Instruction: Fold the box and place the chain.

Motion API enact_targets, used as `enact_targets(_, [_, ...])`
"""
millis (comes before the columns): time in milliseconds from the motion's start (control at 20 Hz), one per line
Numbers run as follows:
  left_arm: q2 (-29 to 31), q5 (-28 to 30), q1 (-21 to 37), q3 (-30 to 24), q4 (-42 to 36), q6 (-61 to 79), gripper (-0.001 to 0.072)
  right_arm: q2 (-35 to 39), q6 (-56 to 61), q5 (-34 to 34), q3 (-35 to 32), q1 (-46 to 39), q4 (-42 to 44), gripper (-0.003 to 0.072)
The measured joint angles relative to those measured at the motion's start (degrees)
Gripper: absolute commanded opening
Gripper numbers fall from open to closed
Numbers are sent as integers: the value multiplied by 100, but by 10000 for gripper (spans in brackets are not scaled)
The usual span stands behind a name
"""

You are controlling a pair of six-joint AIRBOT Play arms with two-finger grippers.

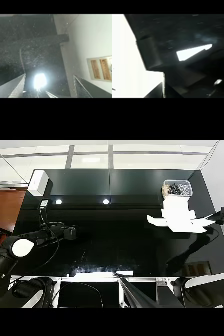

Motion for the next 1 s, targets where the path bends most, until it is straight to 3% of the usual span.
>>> enact_targets(200, [0, 7, 0, 0, 0, 0, 707, 662, -157, 105, -688, 184, 444, 16])
enact_targets(450, [0, 216, 0, 0, -2, 0, 707, 2194, -151, -326, -2391, 780, 702, 16])
enact_targets(650, [0, 310, 0, 0, -2, 0, 707, 3501, 243, -1333, -3744, 1635, 778, 16])
enact_targets(1000, [-155, 442, -13, 2, -393, -15, 707, 5563, 85, -3303, -5788, 3969, 1425, 16])
